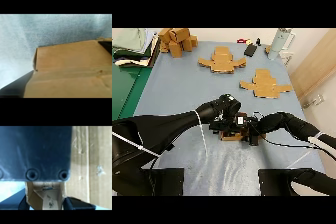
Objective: Fold the box.
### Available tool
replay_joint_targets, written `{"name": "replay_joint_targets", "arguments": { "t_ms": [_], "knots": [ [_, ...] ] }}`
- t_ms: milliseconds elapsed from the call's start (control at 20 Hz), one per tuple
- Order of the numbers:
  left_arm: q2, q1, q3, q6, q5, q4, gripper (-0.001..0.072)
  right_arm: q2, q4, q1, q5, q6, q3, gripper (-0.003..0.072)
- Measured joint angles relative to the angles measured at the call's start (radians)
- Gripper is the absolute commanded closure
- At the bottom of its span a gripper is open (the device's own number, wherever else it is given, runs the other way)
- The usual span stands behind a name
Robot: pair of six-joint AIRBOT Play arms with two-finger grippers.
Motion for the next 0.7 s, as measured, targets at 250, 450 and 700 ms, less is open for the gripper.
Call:
{"name": "replay_joint_targets", "arguments": {
  "t_ms": [250, 450, 700],
  "knots": [
    [0.0, 0.061, 0.047, 0.034, -0.075, -0.065, 0.0236, 0.0, 0.0, 0.0, 0.0, 0.0, 0.0, 0.0215],
    [0.0, 0.133, 0.085, 0.092, -0.125, -0.147, 0.0236, 0.0, 0.0, 0.0, 0.0, 0.0, 0.0, 0.0215],
    [0.0, 0.242, 0.1, 0.19, -0.167, -0.293, 0.0236, 0.0, 0.002, 0.0, 0.0, 0.0, 0.0, 0.0215]
  ]
}}
